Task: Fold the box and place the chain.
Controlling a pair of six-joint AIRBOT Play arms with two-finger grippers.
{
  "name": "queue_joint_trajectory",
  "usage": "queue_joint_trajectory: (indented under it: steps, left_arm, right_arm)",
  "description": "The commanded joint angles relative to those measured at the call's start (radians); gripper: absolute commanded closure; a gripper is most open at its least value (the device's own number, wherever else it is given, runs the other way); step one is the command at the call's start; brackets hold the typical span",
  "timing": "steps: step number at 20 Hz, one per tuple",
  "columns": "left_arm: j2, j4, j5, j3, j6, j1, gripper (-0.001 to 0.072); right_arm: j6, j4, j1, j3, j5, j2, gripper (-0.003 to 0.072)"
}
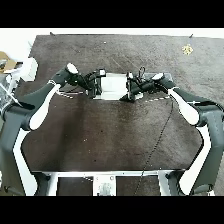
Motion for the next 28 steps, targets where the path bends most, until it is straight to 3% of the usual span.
queue_joint_trajectory:
  steps: [1, 6, 11, 13, 17, 21, 26, 28]
  left_arm:
    - [0.022, -0.021, -0.063, 0.003, -0.051, 0.039, 0.0697]
    - [0.124, -0.072, -0.092, 0.052, -0.306, 0.121, 0.0699]
    - [0.171, 0.042, -0.088, 0.074, -0.913, 0.21, 0.0699]
    - [0.169, 0.087, -0.095, 0.056, -1.037, 0.239, 0.0698]
    - [0.153, 0.006, -0.091, -0.042, -1.094, 0.29, 0.0699]
    - [0.121, -0.06, -0.054, -0.145, -1.082, 0.277, 0.0699]
    - [0.033, -0.22, -0.058, -0.168, -1.067, 0.26, 0.0699]
    - [0.01, -0.218, -0.063, -0.169, -1.068, 0.256, 0.0699]
  right_arm:
    - [-0.001, 0.0, 0.001, 0.0, 0.0, 0.001, 0.0241]
    - [-0.001, 0.0, 0.001, -0.001, 0.0, 0.001, 0.0241]
    - [-0.001, 0.0, 0.001, 0.0, 0.0, 0.001, 0.0241]
    - [0.0, 0.0, 0.001, 0.0, 0.0, 0.001, 0.0241]
    - [-0.001, 0.0, 0.001, -0.001, 0.0, 0.001, 0.0241]
    - [-0.001, 0.0, 0.001, 0.0, 0.0, 0.001, 0.0241]
    - [-0.001, 0.0, 0.001, 0.0, 0.0, 0.001, 0.0241]
    - [-0.001, 0.0, 0.001, -0.001, 0.0, 0.001, 0.0241]
